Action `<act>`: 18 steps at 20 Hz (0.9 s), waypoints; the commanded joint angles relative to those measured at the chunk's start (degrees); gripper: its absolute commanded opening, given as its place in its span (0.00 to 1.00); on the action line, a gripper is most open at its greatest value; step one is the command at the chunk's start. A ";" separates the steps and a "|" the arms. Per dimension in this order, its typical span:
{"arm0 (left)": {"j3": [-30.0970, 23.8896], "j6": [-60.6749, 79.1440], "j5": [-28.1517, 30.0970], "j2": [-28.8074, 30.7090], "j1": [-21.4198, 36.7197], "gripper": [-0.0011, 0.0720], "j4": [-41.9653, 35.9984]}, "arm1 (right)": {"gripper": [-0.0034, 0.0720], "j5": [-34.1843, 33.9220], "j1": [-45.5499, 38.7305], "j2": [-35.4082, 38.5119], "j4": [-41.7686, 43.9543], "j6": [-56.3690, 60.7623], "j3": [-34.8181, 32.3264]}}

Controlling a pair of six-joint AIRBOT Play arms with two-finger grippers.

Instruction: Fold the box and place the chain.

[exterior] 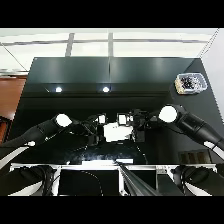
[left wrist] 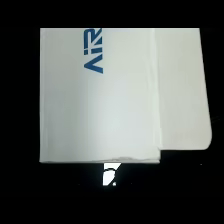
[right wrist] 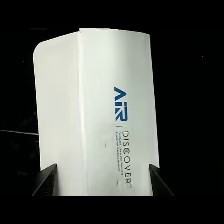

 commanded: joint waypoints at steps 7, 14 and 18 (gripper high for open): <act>-0.02 -0.02 -0.07 -0.02 -0.04 0.51 -0.02 | 1.00 -4.00 0.15 -0.15 0.07 0.13 0.07; -0.02 -0.61 -0.07 -0.02 -0.04 0.51 -0.02 | 1.00 -5.68 0.15 0.42 0.66 0.61 0.72; -0.02 -0.61 -0.09 -0.02 -0.04 0.51 -0.02 | 1.00 -5.75 0.13 0.42 0.66 1.16 1.90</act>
